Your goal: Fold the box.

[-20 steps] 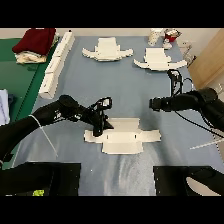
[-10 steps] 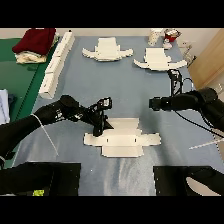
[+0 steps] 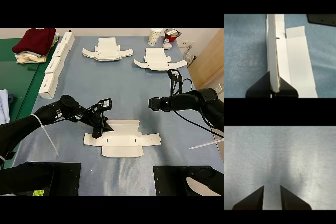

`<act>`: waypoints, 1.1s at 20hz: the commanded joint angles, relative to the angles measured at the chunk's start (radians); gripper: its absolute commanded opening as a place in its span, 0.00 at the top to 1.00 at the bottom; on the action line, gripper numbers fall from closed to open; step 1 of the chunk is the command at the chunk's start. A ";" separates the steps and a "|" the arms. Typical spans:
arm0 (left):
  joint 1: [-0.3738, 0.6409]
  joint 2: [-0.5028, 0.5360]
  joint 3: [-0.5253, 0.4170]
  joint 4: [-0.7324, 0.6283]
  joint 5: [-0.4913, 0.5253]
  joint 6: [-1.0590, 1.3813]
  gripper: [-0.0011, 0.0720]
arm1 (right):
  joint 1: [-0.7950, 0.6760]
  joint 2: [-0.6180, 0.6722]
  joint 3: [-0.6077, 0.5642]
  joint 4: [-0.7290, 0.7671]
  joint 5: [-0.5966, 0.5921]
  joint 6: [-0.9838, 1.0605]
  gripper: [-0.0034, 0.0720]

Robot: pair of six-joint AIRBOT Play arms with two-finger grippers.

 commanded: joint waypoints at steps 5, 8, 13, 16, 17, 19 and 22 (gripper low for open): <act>0.000 0.000 0.000 0.002 -0.006 0.000 0.97 | 0.001 0.000 0.001 0.027 -0.002 0.000 0.55; 0.000 0.000 0.000 0.001 -0.006 0.000 0.97 | 0.001 0.000 0.001 0.053 -0.009 0.000 0.66; 0.000 0.000 0.000 0.001 -0.007 0.001 0.97 | 0.046 0.001 0.001 0.095 -0.144 -0.004 0.95; 0.000 0.000 0.000 0.001 -0.006 0.001 0.97 | 0.148 0.008 0.001 0.078 -0.252 -0.003 0.95; 0.000 0.000 0.000 0.001 -0.006 0.001 0.97 | 0.190 0.016 0.001 0.061 -0.290 0.006 0.95; 0.000 0.000 0.000 0.001 -0.006 0.001 0.97 | 0.278 0.042 0.001 -0.012 -0.362 0.111 0.96; 0.000 0.000 0.000 0.001 -0.006 0.001 0.97 | 0.423 0.097 0.001 -0.148 -0.467 0.325 0.95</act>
